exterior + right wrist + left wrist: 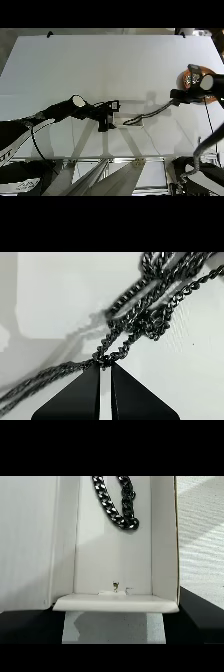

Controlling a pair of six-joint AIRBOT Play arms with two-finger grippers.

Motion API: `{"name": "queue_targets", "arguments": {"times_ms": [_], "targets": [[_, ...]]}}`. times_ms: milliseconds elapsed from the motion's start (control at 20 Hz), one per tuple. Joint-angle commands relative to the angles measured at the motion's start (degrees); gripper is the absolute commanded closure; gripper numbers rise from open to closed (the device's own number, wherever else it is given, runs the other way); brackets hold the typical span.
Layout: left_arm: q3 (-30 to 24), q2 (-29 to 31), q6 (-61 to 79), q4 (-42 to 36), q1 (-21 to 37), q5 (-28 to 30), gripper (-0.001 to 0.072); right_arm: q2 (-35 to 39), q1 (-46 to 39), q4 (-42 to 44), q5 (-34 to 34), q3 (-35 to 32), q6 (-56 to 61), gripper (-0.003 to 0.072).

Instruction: Fold the box and place the chain.

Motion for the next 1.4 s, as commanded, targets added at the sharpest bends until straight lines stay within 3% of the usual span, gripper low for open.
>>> {"name": "queue_targets", "arguments": {"times_ms": [0, 150, 300, 600, 800, 1050, 1350], "targets": [[0.0, 0.0, 0.0, 0.0, 0.0, 0.0, 0.0313, 13.4, 2.1, 2.1, 0.0, 0.1, -3.7, 0.0669], [0.0, 0.0, 0.0, 0.0, 0.0, 0.0, 0.0313, 24.2, 6.7, 7.7, 1.6, 0.1, -3.9, 0.0669], [0.0, 0.0, 0.0, 0.0, 0.0, 0.0, 0.0313, 30.2, 13.4, 11.9, 2.2, 0.1, -3.6, 0.0666], [0.0, 0.0, 0.0, 0.0, 0.0, 0.0, 0.0313, 31.5, 30.4, 15.1, 2.3, 0.0, -1.6, 0.0666], [0.0, 0.0, 0.0, 0.0, 0.0, 0.0, 0.0313, 29.0, 37.2, 14.7, -1.7, -0.2, 1.6, 0.0666], [0.0, 0.0, 0.0, 0.0, 0.0, 0.0, 0.0313, 19.4, 44.7, 15.8, -6.7, -0.3, 2.8, 0.0666], [0.0, 0.0, 0.0, 0.0, 0.0, 0.0, 0.0313, 11.0, 45.5, 13.6, -8.4, -1.2, 8.5, 0.0666]]}}
